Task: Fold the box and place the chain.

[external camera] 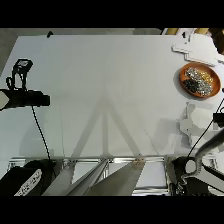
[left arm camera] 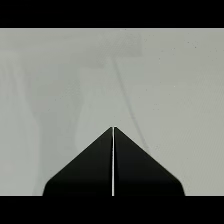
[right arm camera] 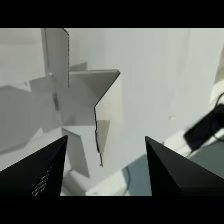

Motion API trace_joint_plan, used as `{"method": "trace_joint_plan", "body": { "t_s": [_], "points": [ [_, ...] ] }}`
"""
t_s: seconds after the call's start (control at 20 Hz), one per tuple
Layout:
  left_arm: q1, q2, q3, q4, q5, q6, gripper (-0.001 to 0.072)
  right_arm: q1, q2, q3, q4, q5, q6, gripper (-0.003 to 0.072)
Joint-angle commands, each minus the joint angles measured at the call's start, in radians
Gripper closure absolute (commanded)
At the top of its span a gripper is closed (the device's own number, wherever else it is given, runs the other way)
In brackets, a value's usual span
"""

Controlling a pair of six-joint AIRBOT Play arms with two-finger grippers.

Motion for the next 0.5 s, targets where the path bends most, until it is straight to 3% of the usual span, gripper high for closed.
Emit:
{"method": "trace_joint_plan", "body": {
  "t_s": [0.0,0.2,0.3,0.35,0.45],
  "points": [
    [0.001,0.001,0.0,0.0,0.0,0.0,0.07,-0.072,-0.061,0.001,-0.03,0.019,-0.006,0.0192],
    [0.001,0.001,0.0,0.0,0.0,0.0,0.07,-0.119,-0.094,0.001,-0.03,-0.039,0.016,0.0312],
    [0.001,0.001,0.0,0.0,0.0,0.0,0.07,-0.114,-0.101,0.001,-0.005,-0.048,0.024,0.0449],
    [0.001,0.001,0.0,0.0,0.0,0.0,0.07,-0.108,-0.101,0.001,0.017,-0.05,0.024,0.056],
    [0.001,0.001,0.0,0.0,0.0,0.0,0.07,-0.079,-0.101,0.001,0.032,-0.015,0.002,0.0668]
  ]
}}
